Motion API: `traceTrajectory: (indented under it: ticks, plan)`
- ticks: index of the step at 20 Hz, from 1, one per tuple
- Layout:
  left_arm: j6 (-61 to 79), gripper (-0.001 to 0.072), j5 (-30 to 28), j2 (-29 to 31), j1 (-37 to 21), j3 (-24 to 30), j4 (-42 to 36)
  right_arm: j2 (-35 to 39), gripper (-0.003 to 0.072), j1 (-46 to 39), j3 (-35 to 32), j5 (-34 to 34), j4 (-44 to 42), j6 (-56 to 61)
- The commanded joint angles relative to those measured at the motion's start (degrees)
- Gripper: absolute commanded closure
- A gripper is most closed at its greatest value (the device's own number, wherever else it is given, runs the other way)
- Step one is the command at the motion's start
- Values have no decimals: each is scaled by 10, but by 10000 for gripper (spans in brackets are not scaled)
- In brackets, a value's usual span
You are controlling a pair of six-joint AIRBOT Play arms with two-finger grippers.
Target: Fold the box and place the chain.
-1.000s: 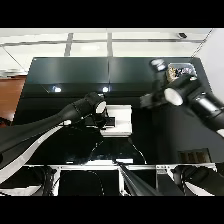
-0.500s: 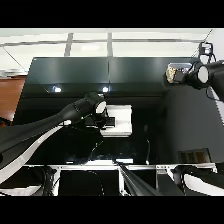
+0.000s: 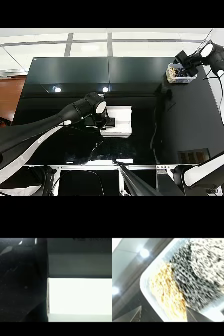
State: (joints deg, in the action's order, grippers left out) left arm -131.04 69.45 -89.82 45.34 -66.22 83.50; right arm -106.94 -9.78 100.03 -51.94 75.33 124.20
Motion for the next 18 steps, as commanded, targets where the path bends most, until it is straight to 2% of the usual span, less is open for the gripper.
traceTrajectory:
  ticks: [1, 6, 7, 8, 12, 18]
  plan:
    - [5, 683, 1, 0, 0, 0, 0, -50, 99, -16, 38, -10, -50, 19]
    - [5, 683, 0, 0, 0, 0, 0, -59, 100, -23, 38, -8, -53, 31]
    - [5, 683, 0, 0, 0, 0, 0, -62, 134, -23, 38, -9, -57, 31]
    - [5, 683, 1, 0, 0, 0, 0, -66, 154, -23, 38, -7, -72, 31]
    - [5, 683, 1, 0, 0, 0, 0, -73, 156, -23, 38, 18, -134, 31]
    - [5, 683, 0, 0, 0, 0, -1, -72, 156, -27, 83, -39, -106, 22]
